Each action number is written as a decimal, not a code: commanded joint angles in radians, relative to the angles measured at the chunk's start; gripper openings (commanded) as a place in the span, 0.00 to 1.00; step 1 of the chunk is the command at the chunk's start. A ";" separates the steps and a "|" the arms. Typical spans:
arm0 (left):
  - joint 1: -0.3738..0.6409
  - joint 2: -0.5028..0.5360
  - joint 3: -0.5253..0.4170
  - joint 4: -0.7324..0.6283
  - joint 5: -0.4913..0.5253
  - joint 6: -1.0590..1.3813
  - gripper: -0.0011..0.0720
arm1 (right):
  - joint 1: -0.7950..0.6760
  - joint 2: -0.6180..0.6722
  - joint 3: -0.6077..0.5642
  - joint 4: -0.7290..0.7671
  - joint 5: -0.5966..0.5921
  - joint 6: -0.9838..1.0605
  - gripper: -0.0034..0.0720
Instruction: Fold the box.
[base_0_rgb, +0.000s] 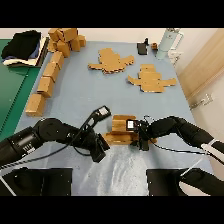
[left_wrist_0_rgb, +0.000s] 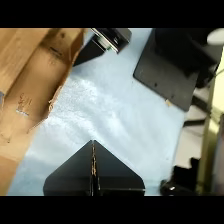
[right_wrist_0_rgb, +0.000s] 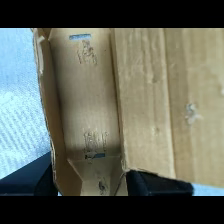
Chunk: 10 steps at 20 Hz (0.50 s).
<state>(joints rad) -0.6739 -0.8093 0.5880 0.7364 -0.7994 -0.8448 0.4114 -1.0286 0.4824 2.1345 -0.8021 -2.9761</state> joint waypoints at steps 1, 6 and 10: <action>0.022 0.007 -0.040 0.047 0.015 0.316 0.04 | 0.001 0.000 0.000 0.000 0.000 0.000 0.72; 0.217 -0.100 -0.087 -0.008 0.003 0.641 0.93 | 0.001 0.000 0.000 0.000 0.000 0.000 0.72; 0.225 -0.194 -0.087 -0.239 0.048 0.930 0.93 | 0.001 0.000 0.000 -0.003 0.000 0.000 0.72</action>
<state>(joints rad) -0.4725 -0.9447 0.5060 0.6498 -0.7681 -0.1547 0.4118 -1.0286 0.4824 2.1330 -0.8017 -2.9761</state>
